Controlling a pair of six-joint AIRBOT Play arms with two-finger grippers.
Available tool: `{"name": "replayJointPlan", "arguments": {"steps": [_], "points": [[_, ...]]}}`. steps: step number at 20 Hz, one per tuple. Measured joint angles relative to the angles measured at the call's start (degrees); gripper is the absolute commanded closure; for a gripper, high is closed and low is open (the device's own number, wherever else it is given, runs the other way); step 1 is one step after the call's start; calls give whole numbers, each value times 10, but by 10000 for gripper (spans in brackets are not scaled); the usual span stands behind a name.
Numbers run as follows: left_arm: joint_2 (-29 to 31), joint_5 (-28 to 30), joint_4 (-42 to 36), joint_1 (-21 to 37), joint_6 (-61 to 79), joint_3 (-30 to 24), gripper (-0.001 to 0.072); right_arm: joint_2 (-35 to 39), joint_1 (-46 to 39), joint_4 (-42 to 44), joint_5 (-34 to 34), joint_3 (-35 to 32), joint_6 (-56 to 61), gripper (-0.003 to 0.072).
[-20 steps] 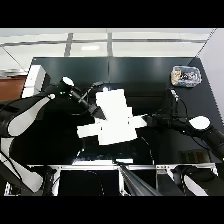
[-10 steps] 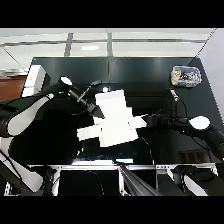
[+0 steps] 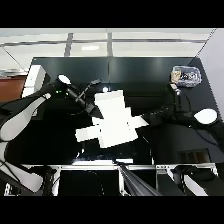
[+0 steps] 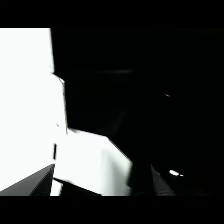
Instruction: Fold the box and place the chain.
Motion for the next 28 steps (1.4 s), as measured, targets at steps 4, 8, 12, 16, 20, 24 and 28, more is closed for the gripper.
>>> {"name": "replayJointPlan", "arguments": {"steps": [4,8,12,16,20,24,28], "points": [[123,118,1,-23,62,-106,682,1,-48,-111,69,68,2,-23],[218,264,-4,-49,210,-198,682,0,-68,-142,62,90,2,-23],[245,337,-2,-78,334,-225,682,0,-73,-132,38,97,-16,-23],[244,404,48,-115,378,-232,682,-1,-64,-129,47,98,-103,-23],[224,432,78,-141,388,-233,682,-3,-27,-126,56,90,-211,-23],[216,445,88,-150,390,-232,682,-8,16,-126,58,64,-290,-23],[214,447,90,-152,387,-232,681,-14,55,-126,58,33,-356,-18]]}}
